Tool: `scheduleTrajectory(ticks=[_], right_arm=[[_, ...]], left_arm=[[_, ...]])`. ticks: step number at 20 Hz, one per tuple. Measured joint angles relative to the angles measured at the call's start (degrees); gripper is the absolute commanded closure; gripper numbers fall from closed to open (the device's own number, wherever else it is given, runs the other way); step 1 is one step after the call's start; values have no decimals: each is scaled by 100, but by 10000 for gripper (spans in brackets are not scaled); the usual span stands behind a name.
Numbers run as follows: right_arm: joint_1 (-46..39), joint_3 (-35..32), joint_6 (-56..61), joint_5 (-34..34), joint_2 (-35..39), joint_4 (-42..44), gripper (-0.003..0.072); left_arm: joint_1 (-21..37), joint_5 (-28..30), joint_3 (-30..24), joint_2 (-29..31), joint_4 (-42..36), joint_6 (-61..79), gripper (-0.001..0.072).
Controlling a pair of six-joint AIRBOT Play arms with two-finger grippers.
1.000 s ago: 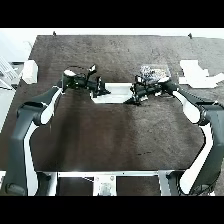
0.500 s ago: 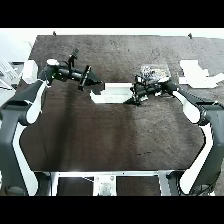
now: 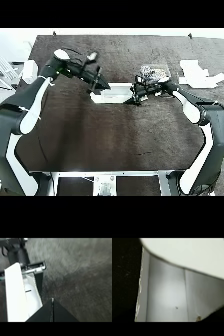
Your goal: Fold the box and place the chain.
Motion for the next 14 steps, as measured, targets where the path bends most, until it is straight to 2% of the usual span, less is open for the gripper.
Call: scheduleTrajectory(ticks=[8,10,12,14], right_arm=[[-2,0,0,0,0,0,189],[-2,0,0,0,0,0,189],[0,0,0,0,0,0,189],[-2,0,0,0,0,0,189]], left_arm=[[-527,1663,-1099,214,28,116,694],[-581,1825,-1327,361,-94,125,694],[-654,2085,-1709,800,-223,136,694],[-684,2643,-2295,1438,-236,129,694]])
